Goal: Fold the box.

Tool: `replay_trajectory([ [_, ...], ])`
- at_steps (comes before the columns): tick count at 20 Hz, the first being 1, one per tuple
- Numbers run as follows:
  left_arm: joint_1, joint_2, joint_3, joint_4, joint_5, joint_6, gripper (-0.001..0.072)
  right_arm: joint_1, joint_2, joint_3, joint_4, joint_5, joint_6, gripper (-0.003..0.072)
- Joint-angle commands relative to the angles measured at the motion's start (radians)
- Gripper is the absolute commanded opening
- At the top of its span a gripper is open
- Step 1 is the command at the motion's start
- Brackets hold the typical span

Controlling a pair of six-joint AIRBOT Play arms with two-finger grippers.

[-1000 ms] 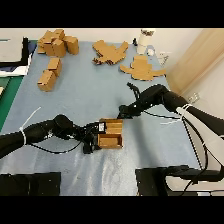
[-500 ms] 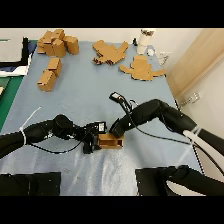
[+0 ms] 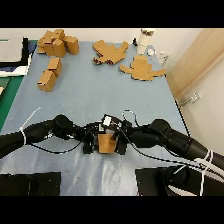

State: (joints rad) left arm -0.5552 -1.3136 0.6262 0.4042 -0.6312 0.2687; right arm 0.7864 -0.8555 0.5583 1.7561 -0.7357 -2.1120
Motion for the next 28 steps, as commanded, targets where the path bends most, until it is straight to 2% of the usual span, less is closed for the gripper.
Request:
replay_trajectory([
  [1,0.000,0.000,0.000,0.000,0.001,0.000,0.0512,0.051,0.018,-0.021,-0.156,0.060,0.063,0.0004],
  [11,0.000,0.000,0.000,0.000,0.000,0.000,0.0512,0.096,0.159,-0.023,-0.176,0.073,0.061,0.0005],
  [17,0.000,0.000,0.000,0.000,0.000,0.000,0.0512,0.164,0.159,-0.085,-0.190,0.098,0.059,0.0006],
  [18,0.000,0.000,0.000,0.000,0.000,0.000,0.0512,0.164,0.159,-0.085,-0.190,0.100,0.042,0.0024],
  [19,0.000,0.000,0.000,0.000,0.000,0.000,0.0512,0.164,0.159,-0.085,-0.190,0.100,0.019,0.0164],
  [20,0.000,0.000,0.000,0.000,0.000,0.000,0.0512,0.164,0.159,-0.085,-0.190,0.100,-0.010,0.0356],
  [21,0.000,0.000,0.000,0.000,0.000,0.000,0.0512,0.164,0.159,-0.084,-0.190,0.100,-0.043,0.0411],
  [27,0.000,0.000,0.000,0.000,0.000,0.000,0.0512,0.164,0.159,-0.084,-0.129,0.092,-0.143,0.0414],
  [28,0.000,0.000,0.000,0.000,0.000,0.000,0.0513,0.164,0.159,-0.084,-0.106,0.090,-0.160,0.0463],
])
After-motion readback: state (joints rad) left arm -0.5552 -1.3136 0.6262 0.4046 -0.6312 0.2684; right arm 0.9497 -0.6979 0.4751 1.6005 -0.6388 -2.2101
